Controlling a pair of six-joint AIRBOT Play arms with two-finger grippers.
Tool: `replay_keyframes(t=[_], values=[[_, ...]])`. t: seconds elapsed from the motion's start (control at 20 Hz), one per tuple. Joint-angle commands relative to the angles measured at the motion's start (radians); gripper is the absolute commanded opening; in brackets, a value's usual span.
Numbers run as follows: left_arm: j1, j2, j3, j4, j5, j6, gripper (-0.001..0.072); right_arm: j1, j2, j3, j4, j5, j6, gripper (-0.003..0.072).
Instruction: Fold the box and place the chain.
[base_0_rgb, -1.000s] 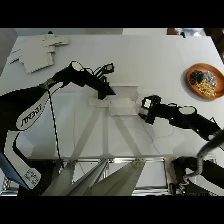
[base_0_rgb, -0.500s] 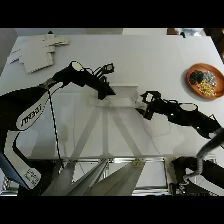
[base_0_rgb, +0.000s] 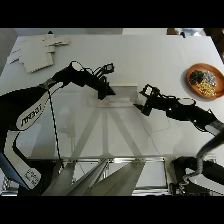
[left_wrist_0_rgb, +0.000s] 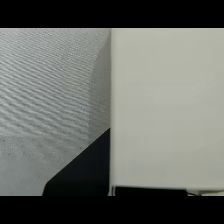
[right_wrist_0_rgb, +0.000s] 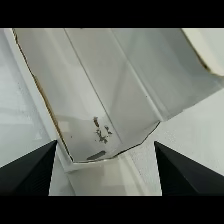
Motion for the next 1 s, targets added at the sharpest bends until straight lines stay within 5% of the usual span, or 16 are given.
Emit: replay_keyframes(t=[0.0, 0.4, 0.95], values=[[0.000, -0.001, 0.000, 0.000, 0.000, 0.000, 0.0009, -0.031, -0.014, 0.024, -0.029, 0.071, 0.043, 0.0691], [0.000, -0.001, 0.000, 0.000, 0.000, 0.000, 0.0009, -0.034, -0.077, 0.138, -0.299, 0.221, 0.287, 0.0691], [0.000, -0.001, 0.000, 0.000, 0.000, 0.000, 0.0009, -0.120, -0.134, 0.231, -0.368, 0.380, 0.373, 0.0691]])
